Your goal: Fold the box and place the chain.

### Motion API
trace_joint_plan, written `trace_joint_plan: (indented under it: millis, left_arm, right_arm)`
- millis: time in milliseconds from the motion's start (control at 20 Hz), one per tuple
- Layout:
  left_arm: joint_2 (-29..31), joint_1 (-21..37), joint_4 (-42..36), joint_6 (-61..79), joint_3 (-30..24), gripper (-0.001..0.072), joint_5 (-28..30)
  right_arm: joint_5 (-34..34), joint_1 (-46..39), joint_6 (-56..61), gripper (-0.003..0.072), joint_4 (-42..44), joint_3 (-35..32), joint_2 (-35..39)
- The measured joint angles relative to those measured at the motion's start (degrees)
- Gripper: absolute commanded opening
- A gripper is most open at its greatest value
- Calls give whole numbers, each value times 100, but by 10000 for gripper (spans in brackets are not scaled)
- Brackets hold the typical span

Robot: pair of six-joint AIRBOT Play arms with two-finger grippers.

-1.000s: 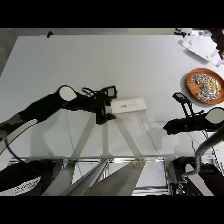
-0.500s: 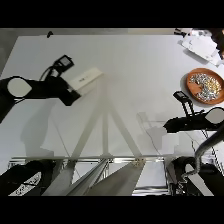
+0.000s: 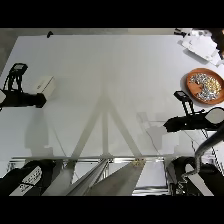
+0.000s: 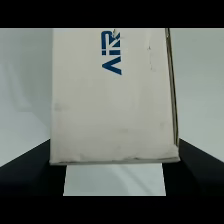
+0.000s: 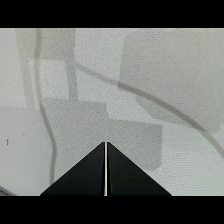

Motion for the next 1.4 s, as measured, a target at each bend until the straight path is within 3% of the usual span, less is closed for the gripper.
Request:
trace_joint_plan:
  millis: [250,300,350,450,550,650,950,1250,1400]
  left_arm:
    - [-35,527,492,-678,-654,15,402]
    - [-68,588,562,-743,-726,70,413]
    - [-111,629,584,-791,-778,185,426]
    - [-179,682,625,-837,-841,518,391]
    - [-210,708,656,-866,-874,650,328]
    - [-208,721,673,-885,-890,698,310]
    - [120,730,680,-903,-901,701,282]
    - [1493,365,496,-896,-903,688,337]
    - [2199,-160,201,-789,-903,466,345]
  right_arm:
    - [-9,0,0,6,2,0,0]
    - [-7,0,0,6,2,0,0]
    - [-7,0,0,6,2,0,0]
    - [-7,0,2,6,2,0,0]
    - [-4,0,0,6,4,0,0]
    - [-4,0,0,6,4,0,0]
    - [-4,0,2,6,59,0,0]
    - [-136,0,2,6,175,0,0]
    - [-234,0,0,6,238,0,0]
